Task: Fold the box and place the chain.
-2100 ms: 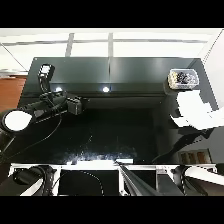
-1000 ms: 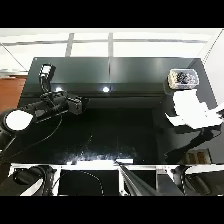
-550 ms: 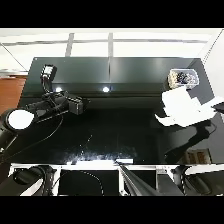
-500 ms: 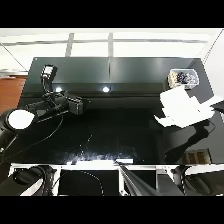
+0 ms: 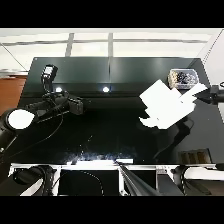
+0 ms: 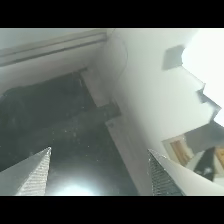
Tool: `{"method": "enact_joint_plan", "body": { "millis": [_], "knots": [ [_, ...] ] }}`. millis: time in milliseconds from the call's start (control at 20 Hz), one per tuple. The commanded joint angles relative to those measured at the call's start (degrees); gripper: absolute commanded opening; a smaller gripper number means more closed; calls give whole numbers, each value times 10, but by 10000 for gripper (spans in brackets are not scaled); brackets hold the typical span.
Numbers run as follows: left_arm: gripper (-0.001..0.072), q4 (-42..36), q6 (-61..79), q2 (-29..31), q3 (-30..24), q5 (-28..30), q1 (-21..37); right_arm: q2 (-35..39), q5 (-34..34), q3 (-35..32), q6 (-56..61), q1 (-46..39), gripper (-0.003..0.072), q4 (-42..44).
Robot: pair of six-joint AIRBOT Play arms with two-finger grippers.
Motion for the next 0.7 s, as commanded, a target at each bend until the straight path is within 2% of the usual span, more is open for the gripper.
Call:
{"method": "enact_joint_plan", "body": {
  "millis": [0,350,550,650],
  "knots": [
    [713,-23,0,0,0,-12,0,133,-117,-126,14,42,49,37],
    [713,-47,-13,-21,0,-55,0,422,-264,-378,85,157,49,69],
    [713,-78,-12,-59,-1,-54,0,548,-340,-460,152,267,49,88],
    [713,-85,-12,-79,-1,-57,0,565,-356,-483,169,328,49,88]
  ]
}}
